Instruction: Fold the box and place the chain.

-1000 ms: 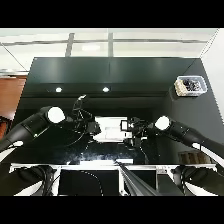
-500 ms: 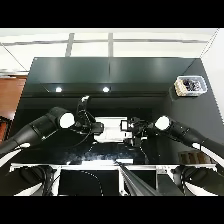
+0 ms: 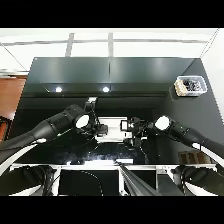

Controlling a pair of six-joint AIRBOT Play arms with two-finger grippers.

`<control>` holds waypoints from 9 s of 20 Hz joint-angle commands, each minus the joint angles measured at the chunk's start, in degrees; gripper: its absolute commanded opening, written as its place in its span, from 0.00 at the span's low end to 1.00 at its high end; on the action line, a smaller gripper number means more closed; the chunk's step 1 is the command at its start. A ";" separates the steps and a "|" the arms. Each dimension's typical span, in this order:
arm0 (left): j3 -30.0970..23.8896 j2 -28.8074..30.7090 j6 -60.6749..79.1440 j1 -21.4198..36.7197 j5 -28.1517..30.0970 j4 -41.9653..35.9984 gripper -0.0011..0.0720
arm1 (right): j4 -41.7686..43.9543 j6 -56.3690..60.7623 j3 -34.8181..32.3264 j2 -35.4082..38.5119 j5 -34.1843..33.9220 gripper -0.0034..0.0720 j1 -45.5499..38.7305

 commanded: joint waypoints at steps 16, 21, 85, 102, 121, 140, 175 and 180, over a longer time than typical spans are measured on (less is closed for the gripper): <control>2.29 -3.17 -9.16 -1.73 -1.44 1.49 0.47 | 0.00 0.02 0.00 -0.02 0.04 0.22 0.04; 3.74 -4.81 -9.11 -2.14 -2.60 1.64 0.39 | 0.02 0.02 0.00 -0.02 0.04 0.22 0.04; 6.21 -5.92 -9.14 -3.37 -4.92 2.99 0.05 | 5.01 6.67 -0.02 4.46 6.80 0.22 -2.05; 6.21 -5.92 -9.14 -3.37 -4.87 2.97 0.05 | 5.60 6.67 -0.02 4.26 5.62 0.24 -2.05; 6.21 -5.92 -9.11 -3.34 -4.50 3.02 0.05 | -21.05 89.39 -0.39 14.75 22.64 0.06 -36.85; 6.21 -5.92 -9.14 -3.37 -4.68 2.93 0.05 | 9.64 62.51 1.84 0.70 33.59 0.66 -22.27; 6.21 -5.92 -9.14 -3.34 -4.70 2.78 0.05 | -46.49 134.49 26.12 -9.68 26.10 0.37 15.45; 6.21 -5.92 -9.14 -3.34 -4.70 2.78 0.05 | -46.47 134.99 26.21 -9.68 25.70 0.06 15.45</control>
